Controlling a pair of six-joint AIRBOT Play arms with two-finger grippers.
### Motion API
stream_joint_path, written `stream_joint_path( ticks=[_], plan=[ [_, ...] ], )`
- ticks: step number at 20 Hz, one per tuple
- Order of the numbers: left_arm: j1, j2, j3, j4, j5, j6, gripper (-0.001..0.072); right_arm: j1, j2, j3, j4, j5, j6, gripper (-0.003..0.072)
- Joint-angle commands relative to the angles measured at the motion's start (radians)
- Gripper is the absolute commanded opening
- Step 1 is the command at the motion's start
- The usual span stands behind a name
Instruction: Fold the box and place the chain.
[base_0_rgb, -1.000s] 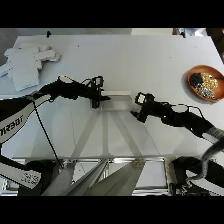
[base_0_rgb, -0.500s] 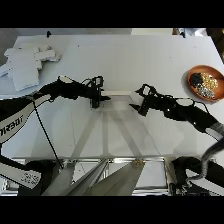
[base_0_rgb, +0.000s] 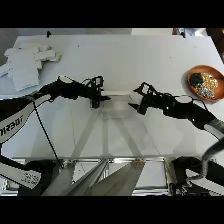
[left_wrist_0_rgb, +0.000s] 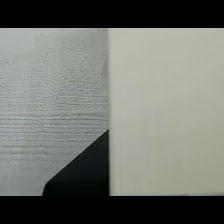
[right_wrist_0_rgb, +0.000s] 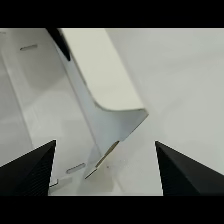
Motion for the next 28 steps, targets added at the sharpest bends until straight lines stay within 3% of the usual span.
stream_joint_path(
  ticks=[1,4,8,15,18,24,28],
  plan=[
    [0.0,0.0,0.0,0.0,0.0,0.0,0.0014,0.0,0.071,0.0,-0.101,0.016,0.099,0.069],
    [0.0,0.0,0.0,0.0,0.0,0.0,0.0014,0.0,0.164,-0.033,-0.289,0.037,0.264,0.069],
    [0.0,0.0,0.0,0.0,0.0,0.0,0.0014,0.0,0.287,-0.159,-0.384,0.084,0.407,0.069],
    [0.0,0.0,0.0,0.0,0.0,0.0,0.0014,0.029,0.255,-0.216,-0.412,-0.027,0.413,0.069],
    [0.0,0.0,0.0,0.0,0.0,0.0,0.0014,0.034,0.193,-0.216,-0.353,-0.034,0.332,0.069],
    [0.0,0.0,0.0,0.0,0.0,0.0,0.0014,0.093,0.114,-0.215,-0.018,-0.087,0.038,0.069],
    [0.0,0.0,0.0,0.0,0.0,0.0,0.0014,0.092,0.105,-0.215,0.083,-0.129,-0.051,0.069]
  ],
)
